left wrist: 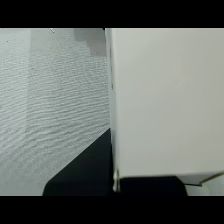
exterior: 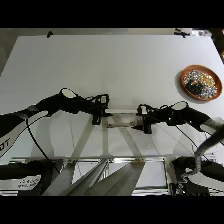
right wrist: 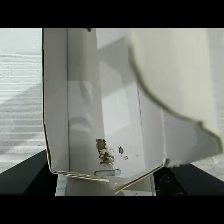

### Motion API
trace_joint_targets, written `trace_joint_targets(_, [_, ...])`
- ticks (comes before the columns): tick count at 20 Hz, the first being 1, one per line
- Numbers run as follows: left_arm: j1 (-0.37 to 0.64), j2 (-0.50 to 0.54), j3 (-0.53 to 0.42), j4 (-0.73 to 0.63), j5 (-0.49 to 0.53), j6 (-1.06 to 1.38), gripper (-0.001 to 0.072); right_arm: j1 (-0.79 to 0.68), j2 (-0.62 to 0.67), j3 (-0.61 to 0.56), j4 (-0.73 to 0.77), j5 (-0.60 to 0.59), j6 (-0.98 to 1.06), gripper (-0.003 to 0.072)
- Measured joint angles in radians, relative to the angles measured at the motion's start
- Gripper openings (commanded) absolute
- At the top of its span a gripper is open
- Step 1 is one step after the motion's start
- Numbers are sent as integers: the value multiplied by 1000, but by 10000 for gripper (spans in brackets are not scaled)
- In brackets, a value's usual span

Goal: Fold the box and place the chain.

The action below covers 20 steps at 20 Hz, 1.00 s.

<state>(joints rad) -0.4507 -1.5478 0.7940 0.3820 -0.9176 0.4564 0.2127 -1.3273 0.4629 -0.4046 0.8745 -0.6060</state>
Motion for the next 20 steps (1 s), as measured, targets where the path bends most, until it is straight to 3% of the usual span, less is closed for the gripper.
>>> trace_joint_targets(3, [0,0,0,0,-1,0,10,10,-5,0,9,-14,-4,513])
trace_joint_targets(5, [0,0,0,0,-2,0,10,14,-8,0,19,-18,-5,433])
trace_joint_targets(6, [0,0,0,0,-2,0,10,15,-10,0,22,-20,-6,429])
trace_joint_targets(10, [0,0,0,0,-1,-1,10,18,-13,0,28,-24,-8,433])
trace_joint_targets(12, [0,0,0,0,0,-1,10,18,-14,0,30,-27,-7,485])
trace_joint_targets(20, [0,0,0,0,0,-1,10,18,-14,0,47,-29,-6,472])
